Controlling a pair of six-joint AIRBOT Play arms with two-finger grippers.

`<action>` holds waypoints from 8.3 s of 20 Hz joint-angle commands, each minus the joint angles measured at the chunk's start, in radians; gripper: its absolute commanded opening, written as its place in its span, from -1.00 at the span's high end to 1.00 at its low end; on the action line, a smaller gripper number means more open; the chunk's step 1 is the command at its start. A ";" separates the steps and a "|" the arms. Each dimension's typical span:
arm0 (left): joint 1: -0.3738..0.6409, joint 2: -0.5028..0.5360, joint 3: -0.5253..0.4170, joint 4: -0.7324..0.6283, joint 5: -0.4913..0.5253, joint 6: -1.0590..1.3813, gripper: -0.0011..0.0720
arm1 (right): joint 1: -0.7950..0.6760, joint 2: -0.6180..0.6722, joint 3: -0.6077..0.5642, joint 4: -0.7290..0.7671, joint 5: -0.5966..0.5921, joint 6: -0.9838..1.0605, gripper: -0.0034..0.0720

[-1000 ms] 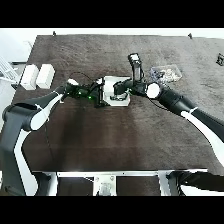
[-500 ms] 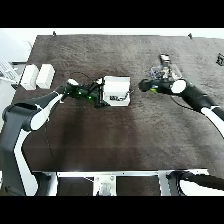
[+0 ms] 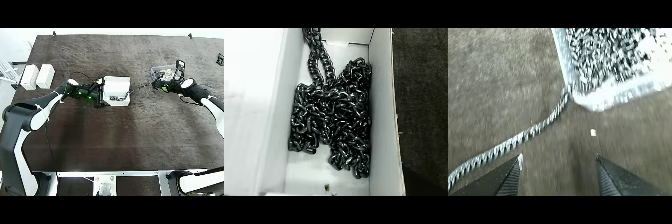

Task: Fold the box and place the chain.

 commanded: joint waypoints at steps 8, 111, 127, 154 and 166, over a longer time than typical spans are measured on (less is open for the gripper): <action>0.000 0.000 0.000 0.000 0.001 0.000 0.03 | -0.010 -0.198 0.171 0.234 0.092 -0.216 -0.38; 0.000 0.000 0.000 0.000 0.000 0.000 0.04 | 0.092 -0.248 0.396 0.492 0.887 -1.072 0.58; 0.000 0.000 0.000 0.000 0.001 0.000 0.04 | 0.222 -0.247 0.496 0.233 0.982 -1.023 0.17; 0.000 0.000 0.000 0.000 0.000 0.000 0.04 | 0.234 -0.112 0.265 0.406 0.813 -1.198 0.12; 0.000 0.000 0.000 0.000 0.000 0.000 0.04 | 0.244 -0.142 0.232 0.393 0.734 -1.294 -0.49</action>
